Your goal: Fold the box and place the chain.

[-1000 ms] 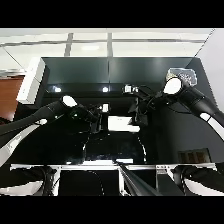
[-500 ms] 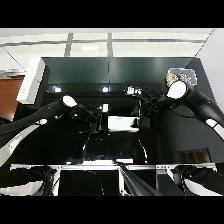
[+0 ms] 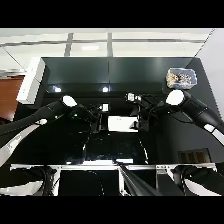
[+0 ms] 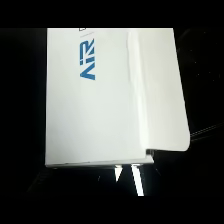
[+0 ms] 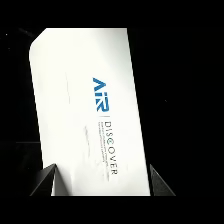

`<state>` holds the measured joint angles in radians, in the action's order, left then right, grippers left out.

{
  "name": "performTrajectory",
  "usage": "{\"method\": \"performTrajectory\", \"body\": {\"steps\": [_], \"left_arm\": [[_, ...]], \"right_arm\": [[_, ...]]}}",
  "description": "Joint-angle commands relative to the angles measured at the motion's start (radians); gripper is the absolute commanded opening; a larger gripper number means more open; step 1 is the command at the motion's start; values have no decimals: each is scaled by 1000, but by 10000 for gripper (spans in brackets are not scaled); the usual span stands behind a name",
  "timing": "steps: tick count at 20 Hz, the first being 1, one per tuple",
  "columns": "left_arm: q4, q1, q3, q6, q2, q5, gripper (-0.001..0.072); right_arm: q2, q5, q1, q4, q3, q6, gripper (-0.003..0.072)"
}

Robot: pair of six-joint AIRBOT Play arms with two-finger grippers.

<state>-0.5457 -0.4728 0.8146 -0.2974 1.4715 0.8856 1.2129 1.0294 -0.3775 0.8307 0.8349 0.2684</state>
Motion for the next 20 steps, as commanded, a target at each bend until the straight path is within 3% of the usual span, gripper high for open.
{"method": "performTrajectory", "body": {"steps": [1, 5, 6, 7, 8, 11, 12, 13, 20], "left_arm": [[0, 0, 1, -2, 0, 0, 351], [0, 0, 1, -2, 0, 0, 351], [0, 0, 1, -1, 0, 0, 352], [0, 0, 1, -1, 0, 0, 351], [0, 0, 1, -1, 0, 0, 352], [0, 0, 1, -2, 0, 0, 351], [0, 0, 1, -1, 0, 0, 351], [0, 0, 1, -2, 0, 0, 351], [0, 0, 1, -2, 0, 0, 351]], "right_arm": [[-14, 6, -1, -4, 0, -27, 717], [-15, 39, -1, -11, 0, -9, 717], [-15, 40, -1, -11, 0, -4, 610], [-15, 40, -1, -12, 0, 11, 399], [-15, 39, -1, -12, 0, 16, 360], [-16, 40, -1, -11, 0, 28, 358], [-15, 40, -1, -11, 0, 39, 292], [-15, 40, -1, -11, 0, 39, 152], [-16, 35, -1, -12, 0, 80, 125]]}}
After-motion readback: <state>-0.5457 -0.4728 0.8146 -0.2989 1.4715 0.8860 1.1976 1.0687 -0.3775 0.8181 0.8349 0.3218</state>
